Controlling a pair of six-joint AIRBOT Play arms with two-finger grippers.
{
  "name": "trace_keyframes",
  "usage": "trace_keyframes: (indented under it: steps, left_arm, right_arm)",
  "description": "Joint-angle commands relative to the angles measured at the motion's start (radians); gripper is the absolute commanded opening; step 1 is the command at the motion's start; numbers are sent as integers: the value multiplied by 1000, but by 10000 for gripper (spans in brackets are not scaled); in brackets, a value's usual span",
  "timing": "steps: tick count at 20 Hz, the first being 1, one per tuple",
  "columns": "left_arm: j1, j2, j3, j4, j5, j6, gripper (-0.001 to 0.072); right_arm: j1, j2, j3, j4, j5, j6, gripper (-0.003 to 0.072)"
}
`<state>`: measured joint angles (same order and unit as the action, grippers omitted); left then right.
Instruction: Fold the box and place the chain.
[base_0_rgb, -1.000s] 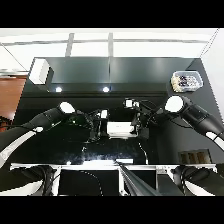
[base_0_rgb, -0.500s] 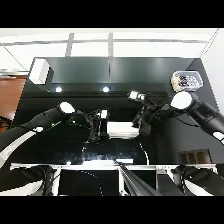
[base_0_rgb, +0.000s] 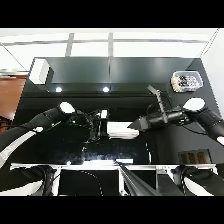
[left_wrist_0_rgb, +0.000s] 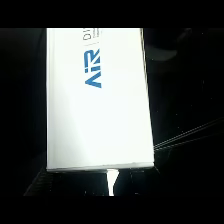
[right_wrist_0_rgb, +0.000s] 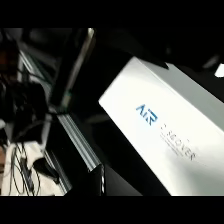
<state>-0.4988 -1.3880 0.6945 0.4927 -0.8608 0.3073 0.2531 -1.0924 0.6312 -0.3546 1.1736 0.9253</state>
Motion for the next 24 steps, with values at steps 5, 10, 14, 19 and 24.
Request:
trace_keyframes:
  steps: [5,10,14,19,24]
  left_arm:
    - [0,0,0,0,0,0,459]
    - [0,0,0,0,0,0,460]
    - [0,0,0,0,0,0,460]
    - [0,0,0,0,0,0,460]
    - [0,0,0,0,0,0,460]
  right_arm:
    - [79,-109,-30,51,-201,72,6]
    - [81,-150,-30,-63,-212,138,7]
    - [82,-151,-30,-68,-218,138,6]
    - [81,-151,-30,-70,-223,137,7]
    - [81,-150,-26,-64,-199,114,6]
